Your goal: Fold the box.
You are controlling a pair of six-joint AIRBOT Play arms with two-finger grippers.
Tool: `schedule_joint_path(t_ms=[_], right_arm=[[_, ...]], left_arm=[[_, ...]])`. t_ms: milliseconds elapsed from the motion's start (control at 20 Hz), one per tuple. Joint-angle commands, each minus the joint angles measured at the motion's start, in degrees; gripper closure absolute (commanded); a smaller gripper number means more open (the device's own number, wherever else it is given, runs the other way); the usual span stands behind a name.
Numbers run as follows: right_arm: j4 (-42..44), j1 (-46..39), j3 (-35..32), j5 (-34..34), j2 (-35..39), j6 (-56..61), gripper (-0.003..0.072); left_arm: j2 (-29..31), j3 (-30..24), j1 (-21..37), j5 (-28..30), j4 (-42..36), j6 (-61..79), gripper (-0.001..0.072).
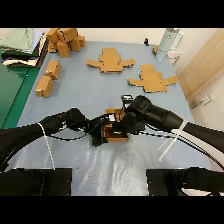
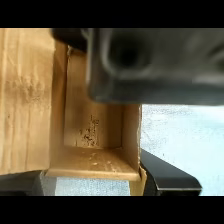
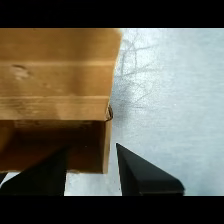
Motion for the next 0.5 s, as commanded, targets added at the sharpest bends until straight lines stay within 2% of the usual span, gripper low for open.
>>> schedule_joint_path(t_ms=[0, 100, 200, 250, 300, 400, 450], right_arm=[[-0.72, -0.66, 1.75, -3.1, 1.9, 1.16, 0.0232], [-1.95, -1.07, 2.56, -4.98, 2.73, 1.16, 0.0255], [-4.15, -1.07, 2.75, -5.62, 4.2, 1.16, 0.0414], [-5.53, -1.33, 2.84, -7.28, 4.79, 1.16, 0.0429], [-6.64, -2.12, 2.93, -9.99, 5.03, 1.07, 0.0512], [-8.92, -4.66, 2.91, -14.12, 5.09, -0.55, 0.0566], [-9.92, -6.1, 2.91, -14.32, 5.09, -1.88, 0.0647]], left_arm=[[-0.02, 0.04, -0.02, 0.02, 0.04, 0.07, 0.0229], [-0.02, 0.04, -0.02, 0.02, 0.04, 0.07, 0.0229], [-0.02, 0.04, -0.02, 0.02, 0.04, 0.07, 0.0229], [-0.02, 0.04, -0.02, 0.02, 0.04, 0.07, 0.0229], [-0.02, 0.04, -0.02, 0.02, 0.04, 0.07, 0.0229], [-0.02, 0.04, -0.02, 0.02, 0.04, 0.07, 0.0229], [-0.02, 0.04, -0.02, 0.02, 0.04, 0.07, 0.0229]])
